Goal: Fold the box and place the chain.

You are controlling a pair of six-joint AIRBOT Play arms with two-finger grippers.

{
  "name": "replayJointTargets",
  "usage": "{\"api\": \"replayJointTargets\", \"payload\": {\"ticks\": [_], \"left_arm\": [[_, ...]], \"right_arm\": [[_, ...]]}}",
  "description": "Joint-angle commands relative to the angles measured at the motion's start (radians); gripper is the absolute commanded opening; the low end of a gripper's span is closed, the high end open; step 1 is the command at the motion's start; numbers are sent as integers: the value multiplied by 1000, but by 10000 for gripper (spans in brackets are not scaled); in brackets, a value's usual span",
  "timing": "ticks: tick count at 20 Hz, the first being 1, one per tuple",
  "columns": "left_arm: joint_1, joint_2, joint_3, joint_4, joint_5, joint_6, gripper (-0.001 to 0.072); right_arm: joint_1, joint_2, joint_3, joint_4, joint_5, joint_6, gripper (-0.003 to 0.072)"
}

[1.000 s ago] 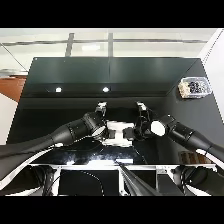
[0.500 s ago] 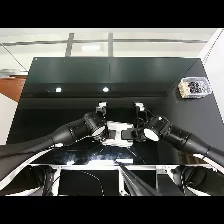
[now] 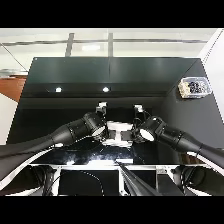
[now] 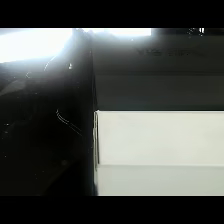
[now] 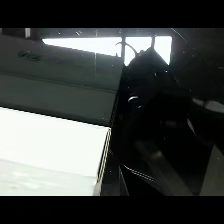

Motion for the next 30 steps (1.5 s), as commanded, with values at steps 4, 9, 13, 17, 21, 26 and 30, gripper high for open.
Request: {"api": "replayJointTargets", "payload": {"ticks": [4,9,13,17,21,26,30], "left_arm": [[1,0,0,0,0,0,32],[1,0,0,0,-1,0,32],[1,0,0,0,0,0,32],[1,0,0,0,-1,0,32],[1,0,0,0,-1,0,32],[1,0,0,0,0,0,32],[1,0,0,0,-1,0,32]], "right_arm": [[1,-32,1,5,-18,3,237],[1,-40,13,26,-45,-8,106],[1,-40,13,29,-39,-8,42],[1,-40,13,30,-36,-8,136],[1,-40,13,30,-36,-8,147],[1,-39,13,30,-36,-8,50],[1,-39,13,29,-32,-8,51]]}}
